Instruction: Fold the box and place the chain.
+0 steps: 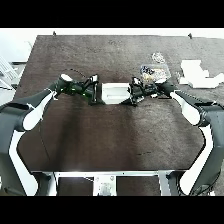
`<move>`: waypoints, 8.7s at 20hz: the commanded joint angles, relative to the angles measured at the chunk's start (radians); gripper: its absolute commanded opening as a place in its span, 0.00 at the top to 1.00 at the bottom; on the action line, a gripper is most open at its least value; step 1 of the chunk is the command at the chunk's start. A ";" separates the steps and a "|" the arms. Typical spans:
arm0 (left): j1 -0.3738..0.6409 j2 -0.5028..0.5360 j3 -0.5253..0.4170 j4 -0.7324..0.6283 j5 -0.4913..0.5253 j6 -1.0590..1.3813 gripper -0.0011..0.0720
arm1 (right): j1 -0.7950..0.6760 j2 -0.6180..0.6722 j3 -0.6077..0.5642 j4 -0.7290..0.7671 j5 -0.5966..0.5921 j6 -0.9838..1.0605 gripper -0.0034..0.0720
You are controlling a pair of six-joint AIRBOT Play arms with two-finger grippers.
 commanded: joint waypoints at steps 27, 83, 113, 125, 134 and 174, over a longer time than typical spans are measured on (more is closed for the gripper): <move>-0.024 -0.052 0.008 -0.077 0.040 0.099 0.00 | -0.001 0.000 0.000 0.000 0.000 0.000 0.18; -0.026 -0.061 0.012 -0.085 0.080 0.106 0.51 | -0.089 0.037 0.009 -0.053 0.061 0.002 0.00; -0.026 -0.061 0.012 -0.085 0.080 0.106 0.51 | 0.001 0.185 0.036 0.010 -0.155 0.324 0.95; -0.026 -0.061 0.012 -0.085 0.080 0.106 0.50 | 0.042 0.076 0.096 -0.135 -0.196 0.481 0.95; -0.026 -0.061 0.012 -0.085 0.080 0.106 0.50 | 0.041 0.090 0.151 -0.177 -0.195 0.470 0.95; -0.026 -0.061 0.012 -0.085 0.080 0.106 0.50 | 0.080 0.229 -0.095 -0.250 -0.181 0.251 0.69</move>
